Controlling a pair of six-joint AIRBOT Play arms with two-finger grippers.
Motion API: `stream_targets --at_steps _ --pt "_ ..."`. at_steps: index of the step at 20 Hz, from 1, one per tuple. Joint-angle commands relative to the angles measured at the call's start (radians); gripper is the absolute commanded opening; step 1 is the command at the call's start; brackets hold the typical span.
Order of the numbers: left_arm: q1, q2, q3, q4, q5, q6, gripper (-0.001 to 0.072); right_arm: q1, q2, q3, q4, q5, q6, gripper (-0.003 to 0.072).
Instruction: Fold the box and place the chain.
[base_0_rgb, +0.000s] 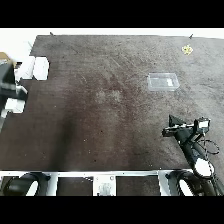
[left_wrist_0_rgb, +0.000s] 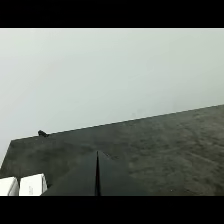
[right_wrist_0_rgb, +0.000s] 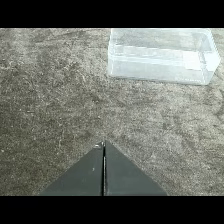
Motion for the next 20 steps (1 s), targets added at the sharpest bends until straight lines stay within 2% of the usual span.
stream_targets --at_steps 1,3,8,20 --pt "-0.031 0.244 -0.229 -0.001 0.04 -0.045 0.0006 -0.001 0.0 0.0 0.0 0.0 0.0 0.0003" --pt "-0.031 0.277 -0.294 -0.001 0.041 -0.047 0.0007 -0.001 0.0 0.0 0.0 0.0 0.0 0.0003" --pt "-0.031 0.248 -0.411 0.001 0.067 -0.048 0.0009 -0.001 0.0 0.0 0.0 0.0 0.0 0.0003" --pt "-0.031 0.248 -0.417 0.001 0.056 -0.048 0.0011 -0.001 0.0 0.0 0.0 0.0 0.0 0.0003"
